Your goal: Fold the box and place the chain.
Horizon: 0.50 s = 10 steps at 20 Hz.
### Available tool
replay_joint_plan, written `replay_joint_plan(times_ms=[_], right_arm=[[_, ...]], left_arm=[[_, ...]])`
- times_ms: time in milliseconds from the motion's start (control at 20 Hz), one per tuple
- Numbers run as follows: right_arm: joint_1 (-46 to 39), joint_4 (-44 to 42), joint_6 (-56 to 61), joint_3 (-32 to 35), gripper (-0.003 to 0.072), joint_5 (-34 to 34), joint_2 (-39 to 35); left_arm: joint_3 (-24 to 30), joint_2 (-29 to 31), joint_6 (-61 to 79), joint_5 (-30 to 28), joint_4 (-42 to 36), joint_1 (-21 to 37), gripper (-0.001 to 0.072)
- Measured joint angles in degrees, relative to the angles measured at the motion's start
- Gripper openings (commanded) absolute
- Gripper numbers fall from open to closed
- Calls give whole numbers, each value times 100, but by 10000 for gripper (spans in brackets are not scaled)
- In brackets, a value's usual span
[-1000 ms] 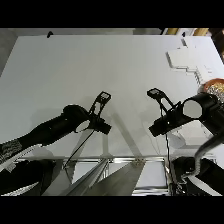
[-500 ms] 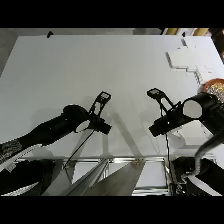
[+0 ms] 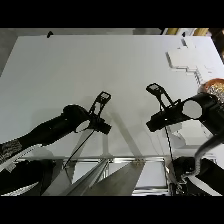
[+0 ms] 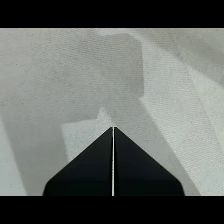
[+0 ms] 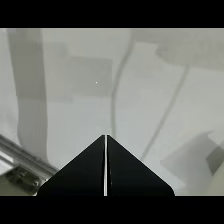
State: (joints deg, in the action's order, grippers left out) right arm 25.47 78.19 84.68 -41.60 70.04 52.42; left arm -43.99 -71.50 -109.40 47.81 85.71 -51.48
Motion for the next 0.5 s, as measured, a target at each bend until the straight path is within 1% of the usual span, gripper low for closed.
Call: replay_joint_plan(times_ms=[100, 150, 250, 350, 400, 450, 500], right_arm=[[-348, 570, 131, -85, 16, 190, 35], [-693, 927, 164, -155, 16, 358, 72], [-1635, 1631, 103, -299, 18, 579, 175], [-2686, 2177, 131, -424, 19, 581, 343], [-3145, 2332, 146, -485, 82, 573, 459], [-3585, 2450, 136, -551, 324, 577, 616], [-3932, 2531, 79, -627, 440, 629, 778]], left_arm=[[0, 0, 0, 0, 2, 0, 10], [0, 0, 0, 0, 2, 0, 10], [0, 0, 0, 0, 2, 0, 10], [0, 0, 0, 0, 2, 0, 10], [0, 0, 0, 0, 2, 0, 10], [0, 0, 0, 0, 2, 0, 10], [0, 0, 0, 0, 0, 0, 10]])
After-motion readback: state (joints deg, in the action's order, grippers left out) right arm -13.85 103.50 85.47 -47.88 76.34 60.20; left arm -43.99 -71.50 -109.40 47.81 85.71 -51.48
